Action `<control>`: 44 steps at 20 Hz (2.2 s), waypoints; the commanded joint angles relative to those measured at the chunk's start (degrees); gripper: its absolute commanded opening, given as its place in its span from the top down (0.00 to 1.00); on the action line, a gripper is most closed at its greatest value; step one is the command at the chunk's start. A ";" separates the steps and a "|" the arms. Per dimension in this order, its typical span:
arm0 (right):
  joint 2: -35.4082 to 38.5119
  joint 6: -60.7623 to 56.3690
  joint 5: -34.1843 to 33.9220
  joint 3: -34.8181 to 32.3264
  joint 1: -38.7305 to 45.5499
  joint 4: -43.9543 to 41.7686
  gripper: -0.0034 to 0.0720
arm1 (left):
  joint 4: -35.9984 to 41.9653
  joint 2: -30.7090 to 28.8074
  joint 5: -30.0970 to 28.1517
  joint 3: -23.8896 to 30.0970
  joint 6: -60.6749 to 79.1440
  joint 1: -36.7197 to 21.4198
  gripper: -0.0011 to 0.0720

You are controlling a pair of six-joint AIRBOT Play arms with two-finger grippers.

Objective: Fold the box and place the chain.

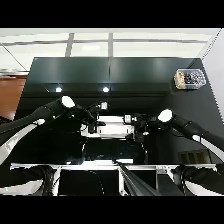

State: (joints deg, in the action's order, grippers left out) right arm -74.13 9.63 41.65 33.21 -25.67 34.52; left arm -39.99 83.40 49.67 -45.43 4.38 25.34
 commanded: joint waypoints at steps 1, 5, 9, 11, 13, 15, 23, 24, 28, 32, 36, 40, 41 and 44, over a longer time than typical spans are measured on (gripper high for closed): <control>-0.09 -0.42 -0.33 -0.04 -0.04 0.61 0.23 | -0.02 0.02 -0.04 0.02 0.07 -0.02 0.94; -0.09 -0.39 -0.31 -0.04 -0.04 0.61 0.43 | -0.04 -0.07 0.07 0.00 0.02 -0.13 0.94; -0.09 -0.39 -0.31 -0.04 -0.04 0.63 0.63 | -0.98 -3.48 0.52 -0.13 -0.20 -0.13 0.33; -0.09 -0.39 -0.31 -0.04 -0.04 0.63 0.63 | -6.43 -7.30 1.84 -0.70 -3.19 -0.20 0.22; -0.07 -0.39 -0.33 -0.04 -0.04 0.61 0.63 | -13.81 -12.13 3.26 -0.85 -11.37 -0.63 0.22; -0.07 -0.42 -0.33 -0.04 -0.04 0.61 0.63 | -20.20 -16.85 8.37 -0.83 -21.40 -1.38 0.22; -0.07 -0.42 -0.31 -0.04 -0.04 0.44 0.63 | 4.28 -18.93 22.43 6.05 -39.91 -0.61 0.95; -0.07 -0.42 -0.31 -0.04 -0.04 0.44 0.63 | 10.91 -18.93 16.98 7.17 -36.30 -0.63 0.95; -0.07 -1.51 -0.31 -0.04 -0.04 0.44 0.63 | 17.59 -18.01 -8.66 8.22 -32.50 -0.61 0.94; -0.07 -1.51 -0.31 -0.04 -0.04 0.44 0.63 | 17.94 -15.98 -17.75 8.20 -29.88 -0.63 0.94; -0.09 -1.51 -0.31 -0.04 -0.04 0.44 0.63 | 10.97 -10.86 -17.51 7.17 -30.42 -0.59 0.94; -0.07 -1.51 -0.31 -0.04 -0.04 0.44 0.63 | 7.54 -5.18 -7.72 4.39 -30.64 -0.70 0.95; -0.09 -1.53 -0.31 -0.04 -0.04 0.44 0.63 | 7.32 -4.46 -5.14 3.52 -30.64 -0.83 0.94; -0.07 -1.53 -0.31 -0.04 -0.04 0.44 0.63 | 5.49 -3.37 -2.49 1.29 -30.64 -0.87 0.94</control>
State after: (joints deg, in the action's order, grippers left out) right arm -74.17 8.14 41.34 33.21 -25.67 34.98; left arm -32.21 78.28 42.68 -42.19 -26.24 24.53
